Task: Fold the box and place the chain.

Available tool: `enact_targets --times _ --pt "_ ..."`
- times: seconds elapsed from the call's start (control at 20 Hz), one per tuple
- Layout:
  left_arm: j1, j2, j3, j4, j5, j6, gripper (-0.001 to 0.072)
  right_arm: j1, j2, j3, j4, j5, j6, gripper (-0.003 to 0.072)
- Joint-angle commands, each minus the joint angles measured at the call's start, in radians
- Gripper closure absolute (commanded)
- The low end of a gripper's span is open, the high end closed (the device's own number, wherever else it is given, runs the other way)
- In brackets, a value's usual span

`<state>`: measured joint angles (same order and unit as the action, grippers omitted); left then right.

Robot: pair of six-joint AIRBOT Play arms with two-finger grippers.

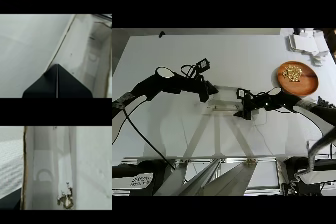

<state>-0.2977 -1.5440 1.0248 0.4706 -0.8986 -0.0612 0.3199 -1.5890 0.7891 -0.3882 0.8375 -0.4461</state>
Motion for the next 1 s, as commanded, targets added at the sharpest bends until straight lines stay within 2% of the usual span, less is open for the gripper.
enact_targets --times 0.0,0.15,0.3,0.4,0.5,0.55,0.6,0.65,0.7,0.95 --pt "-0.003 -0.055 0.0 0.0 0.123 -0.06 0.0702 0.0 0.001 0.0 0.0 0.002 0.0 0.0225" --pt "0.007 -0.031 0.0 0.006 0.084 -0.058 0.0701 0.0 0.001 0.0 0.0 0.002 0.0 0.0225" --pt "0.046 0.035 0.0 0.042 0.0 -0.051 0.0695 0.0 0.0 0.0 0.0 0.002 0.0 0.0225" --pt "0.069 0.083 0.0 0.17 -0.045 -0.035 0.0695 0.0 0.0 0.0 0.0 0.002 0.0 0.0225" --pt "0.064 0.122 0.0 0.42 -0.064 -0.025 0.0689 0.0 0.001 0.0 0.0 0.002 0.0 0.0225" --pt "0.063 0.126 0.0 0.499 -0.087 -0.025 0.0639 0.0 0.0 0.0 0.0 0.002 0.0 0.0225" --pt "0.063 0.123 0.0 0.537 -0.111 -0.025 0.0483 0.0 0.001 0.0 0.0 0.002 0.0 0.0225" --pt "0.063 0.115 0.0 0.538 -0.127 -0.025 0.0282 0.0 0.0 0.0 0.0 0.002 0.0 0.0225" --pt "0.063 0.105 0.0 0.522 -0.131 -0.024 0.0147 0.0 0.001 0.0 0.0 0.002 0.0 0.0225" --pt "0.045 0.013 -0.002 0.4 -0.178 0.198 0.0154 0.0 0.001 0.0 0.0 0.002 0.0 0.0225"
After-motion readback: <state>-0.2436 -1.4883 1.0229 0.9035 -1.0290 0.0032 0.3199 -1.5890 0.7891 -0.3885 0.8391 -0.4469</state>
